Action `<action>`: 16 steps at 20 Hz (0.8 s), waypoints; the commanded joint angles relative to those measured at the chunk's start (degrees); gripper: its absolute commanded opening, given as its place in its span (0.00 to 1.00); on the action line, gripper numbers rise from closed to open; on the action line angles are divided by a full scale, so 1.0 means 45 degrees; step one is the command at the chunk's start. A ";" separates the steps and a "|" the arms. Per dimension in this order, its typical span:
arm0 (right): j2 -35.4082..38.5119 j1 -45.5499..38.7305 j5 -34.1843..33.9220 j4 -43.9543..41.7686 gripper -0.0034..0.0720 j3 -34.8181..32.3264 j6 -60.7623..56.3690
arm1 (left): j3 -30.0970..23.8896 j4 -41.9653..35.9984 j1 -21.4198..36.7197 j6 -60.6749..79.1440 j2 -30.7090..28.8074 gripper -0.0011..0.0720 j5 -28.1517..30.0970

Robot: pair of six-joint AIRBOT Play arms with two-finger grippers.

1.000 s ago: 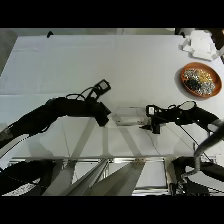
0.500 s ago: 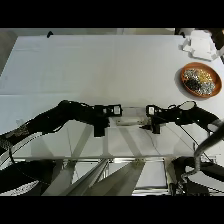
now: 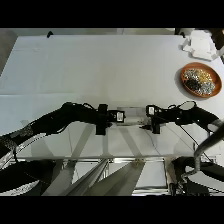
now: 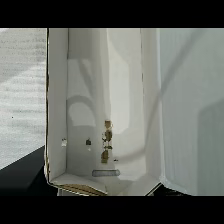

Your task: Fold the box and place the chain.

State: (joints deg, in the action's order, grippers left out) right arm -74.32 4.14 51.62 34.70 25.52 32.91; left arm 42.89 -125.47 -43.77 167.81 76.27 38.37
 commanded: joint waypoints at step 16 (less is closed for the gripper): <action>0.0010 0.0005 0.0000 0.0000 0.60 0.0005 0.0000 | 0.0010 -0.0641 -0.0311 0.0384 0.0505 0.31 -0.1379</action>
State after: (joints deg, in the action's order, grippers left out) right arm -74.32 4.14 51.62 34.70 25.52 32.93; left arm 42.89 -127.90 -43.92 169.38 78.22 34.17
